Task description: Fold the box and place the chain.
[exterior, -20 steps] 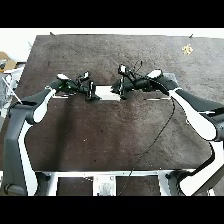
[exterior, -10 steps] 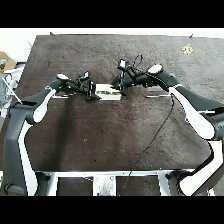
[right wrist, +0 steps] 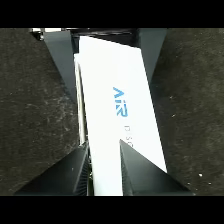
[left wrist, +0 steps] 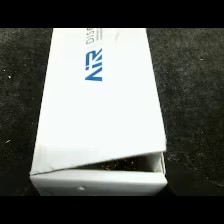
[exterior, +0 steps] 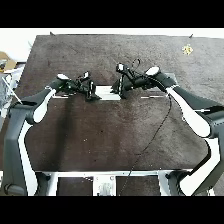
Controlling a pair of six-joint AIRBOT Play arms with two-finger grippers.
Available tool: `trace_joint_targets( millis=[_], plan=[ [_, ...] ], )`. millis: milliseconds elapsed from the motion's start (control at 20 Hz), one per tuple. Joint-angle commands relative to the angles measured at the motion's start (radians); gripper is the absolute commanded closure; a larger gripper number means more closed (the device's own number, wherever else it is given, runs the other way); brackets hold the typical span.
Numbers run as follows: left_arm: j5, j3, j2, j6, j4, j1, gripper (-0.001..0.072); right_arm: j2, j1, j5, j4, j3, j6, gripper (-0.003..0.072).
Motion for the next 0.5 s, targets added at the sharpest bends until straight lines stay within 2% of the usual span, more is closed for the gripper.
trace_joint_targets(
  millis=[0, 150, 350, 450],
  plan=[
    [0.000, 0.000, -0.001, -0.002, 0.000, 0.000, 0.0425, -0.005, -0.001, 0.098, -0.035, 0.000, 0.048, 0.0482],
    [0.000, 0.000, -0.001, -0.002, 0.000, 0.000, 0.0425, -0.003, -0.017, 0.089, -0.024, 0.001, 0.060, 0.0481],
    [0.000, 0.000, -0.001, -0.002, 0.000, 0.000, 0.0425, -0.003, -0.052, 0.089, 0.244, 0.002, 0.052, 0.0482],
    [0.000, 0.000, -0.001, -0.002, 0.000, 0.000, 0.0425, -0.003, -0.042, 0.088, 0.326, 0.002, 0.050, 0.0483]
  ],
)
